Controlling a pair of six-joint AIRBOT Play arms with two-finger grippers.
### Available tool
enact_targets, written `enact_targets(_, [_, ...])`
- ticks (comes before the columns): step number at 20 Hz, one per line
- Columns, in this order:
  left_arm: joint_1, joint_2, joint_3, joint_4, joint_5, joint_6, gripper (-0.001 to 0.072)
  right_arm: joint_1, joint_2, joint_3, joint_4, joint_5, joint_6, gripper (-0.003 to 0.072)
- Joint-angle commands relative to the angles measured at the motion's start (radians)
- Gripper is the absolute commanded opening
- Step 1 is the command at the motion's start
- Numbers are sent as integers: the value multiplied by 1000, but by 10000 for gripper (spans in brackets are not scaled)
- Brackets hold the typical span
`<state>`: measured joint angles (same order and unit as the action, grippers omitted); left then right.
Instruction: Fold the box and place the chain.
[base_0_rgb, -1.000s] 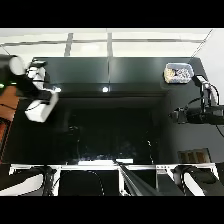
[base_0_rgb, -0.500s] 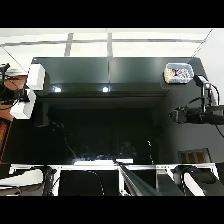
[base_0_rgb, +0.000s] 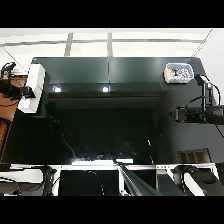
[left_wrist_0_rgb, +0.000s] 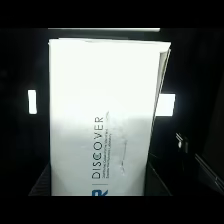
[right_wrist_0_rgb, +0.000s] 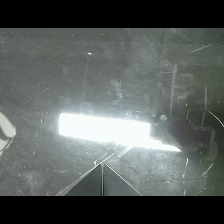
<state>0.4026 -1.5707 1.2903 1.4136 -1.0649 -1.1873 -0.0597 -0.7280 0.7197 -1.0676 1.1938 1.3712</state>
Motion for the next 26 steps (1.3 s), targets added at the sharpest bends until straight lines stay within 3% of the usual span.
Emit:
enact_targets(1, [1, -27, 39, -13, 14, 8, 235, -1, 0, 0, 0, -2, 10, 13])
enact_targets(3, [1, -34, 41, -12, 19, 8, 240, 0, 0, 0, 0, -2, 10, 13])
enact_targets(4, [1, -35, 41, -13, 32, 8, 327, 0, 0, 0, 0, -2, 10, 13])
enact_targets(5, [-3, -33, 43, -12, 41, 8, 621, 0, 0, 0, 0, -2, 10, 13])
enact_targets(6, [-8, -31, 56, -13, 33, 9, 713, 0, 0, 0, 0, -2, 10, 14])
enact_targets(8, [-18, -29, 132, -9, -16, 5, 714, 0, 0, 0, 0, -4, 10, 13])
enact_targets(11, [-43, -30, 330, -20, -140, -51, 713, 2, 0, -9, 41, -54, 13, 13])
enact_targets(12, [-58, -30, 398, -41, -191, -56, 697, 10, 0, -20, 68, -102, 13, 14])
enact_targets(13, [-75, -30, 460, -51, -246, -60, 559, 24, 0, -32, 80, -160, 13, 13])
enact_targets(14, [-95, -30, 516, -59, -310, -82, 198, 46, 0, -45, 81, -227, 12, 14])
enact_targets(15, [-115, -26, 555, -103, -369, -111, 24, 79, 0, -63, 85, -311, 12, 14])
enact_targets(16, [-135, -12, 560, -192, -408, -164, 23, 121, -5, -82, 92, -386, 8, 13])
enact_targets(18, [-202, 31, 487, -336, -457, -184, 22, 212, -26, -111, 77, -479, -34, 13])
enact_targets(19, [-264, 78, 396, -310, -423, -179, 22, 254, -42, -117, 34, -500, -53, 13])
enact_targets(21, [-394, 204, 150, -202, -272, -187, 22, 303, -66, -118, -97, -498, -52, 14])
enact_targets(23, [-499, 364, -131, -171, -59, -190, 23, 309, -69, -118, -175, -480, -51, 13])
enact_targets(26, [-571, 584, -456, -160, 190, -190, 23, 309, -69, -118, -186, -474, -51, 13])
